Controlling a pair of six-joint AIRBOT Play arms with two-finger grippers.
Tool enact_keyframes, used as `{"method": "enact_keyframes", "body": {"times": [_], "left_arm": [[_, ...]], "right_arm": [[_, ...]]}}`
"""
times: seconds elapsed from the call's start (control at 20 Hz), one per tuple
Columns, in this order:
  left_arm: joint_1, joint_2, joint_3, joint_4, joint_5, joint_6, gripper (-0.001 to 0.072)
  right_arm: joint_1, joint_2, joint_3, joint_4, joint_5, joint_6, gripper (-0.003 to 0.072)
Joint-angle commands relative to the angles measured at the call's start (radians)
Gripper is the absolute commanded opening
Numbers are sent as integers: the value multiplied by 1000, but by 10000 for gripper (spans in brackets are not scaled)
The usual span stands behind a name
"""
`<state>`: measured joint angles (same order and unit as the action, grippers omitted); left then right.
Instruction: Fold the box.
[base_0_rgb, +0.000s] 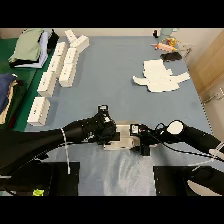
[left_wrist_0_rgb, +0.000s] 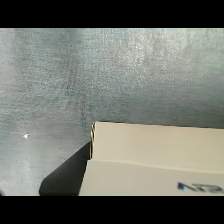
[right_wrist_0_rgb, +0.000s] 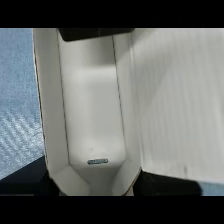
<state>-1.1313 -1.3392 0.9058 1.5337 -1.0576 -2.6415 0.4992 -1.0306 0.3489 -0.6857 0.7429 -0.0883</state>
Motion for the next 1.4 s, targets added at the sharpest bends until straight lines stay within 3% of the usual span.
{"method": "enact_keyframes", "body": {"times": [0.0,0.15,0.2,0.25,0.3,0.5,0.55,0.7,0.75,0.8,0.95,1.05,1.1,1.15,1.35], "left_arm": [[-10,-7,5,15,-31,-26,17],[-10,-6,11,12,-26,-15,20],[-10,-5,16,12,-26,-14,111],[-10,-5,23,12,-27,-11,499],[-9,-5,29,13,-27,-11,689],[-8,-5,49,22,-27,-16,685],[-8,-5,49,27,-28,-18,626],[-8,-6,48,39,-29,-17,337],[-8,-7,48,39,-33,-14,152],[-9,-7,47,39,-34,-14,19],[-10,-7,47,39,-42,-14,18],[-10,-7,47,39,-53,-14,60],[-10,-7,47,37,-53,-14,462],[-9,-7,47,37,-56,-27,686],[-3,27,69,34,-103,-10,688]], "right_arm": [[1,-1,1,1,0,1,502],[1,-1,1,1,0,1,501],[1,0,1,1,0,1,501],[1,-1,1,1,0,1,502],[1,0,1,1,0,1,501],[1,-1,1,1,0,1,501],[1,-1,1,1,0,1,501],[1,0,1,1,0,1,501],[1,-1,1,1,0,1,502],[1,-1,1,1,0,1,501],[1,-1,1,1,0,1,502],[1,-1,1,1,0,1,501],[1,-1,1,1,0,1,502],[1,-1,1,1,0,1,502],[1,0,1,1,0,1,502]]}}
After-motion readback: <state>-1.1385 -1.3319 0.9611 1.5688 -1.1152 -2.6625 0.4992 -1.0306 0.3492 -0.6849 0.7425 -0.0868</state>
